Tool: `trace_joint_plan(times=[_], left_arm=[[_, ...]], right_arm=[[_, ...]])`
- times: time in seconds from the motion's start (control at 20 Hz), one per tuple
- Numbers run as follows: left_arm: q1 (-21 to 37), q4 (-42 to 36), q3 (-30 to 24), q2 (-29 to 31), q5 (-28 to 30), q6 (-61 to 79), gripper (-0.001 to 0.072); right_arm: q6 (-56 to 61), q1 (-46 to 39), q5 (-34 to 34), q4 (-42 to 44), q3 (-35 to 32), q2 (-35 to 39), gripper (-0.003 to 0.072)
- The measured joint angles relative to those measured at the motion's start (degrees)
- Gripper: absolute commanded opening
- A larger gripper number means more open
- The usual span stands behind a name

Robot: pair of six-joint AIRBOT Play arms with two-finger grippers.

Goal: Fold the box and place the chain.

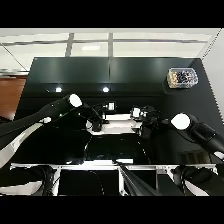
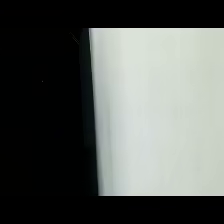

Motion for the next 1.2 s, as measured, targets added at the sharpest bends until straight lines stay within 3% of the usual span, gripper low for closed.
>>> trace_joint_plan(times=[0.6, 1.2], left_arm=[[0.0, -0.2, 0.0, 0.0, 0.0, 0.0, 0.0027], [0.0, -0.2, 0.0, 0.0, 0.0, 0.0, 0.0027]], right_arm=[[-21.2, -4.6, 5.1, 13.7, 0.0, -10.1, 0.0709], [-24.6, -4.8, 5.4, 15.3, 0.0, -13.7, 0.0708]])
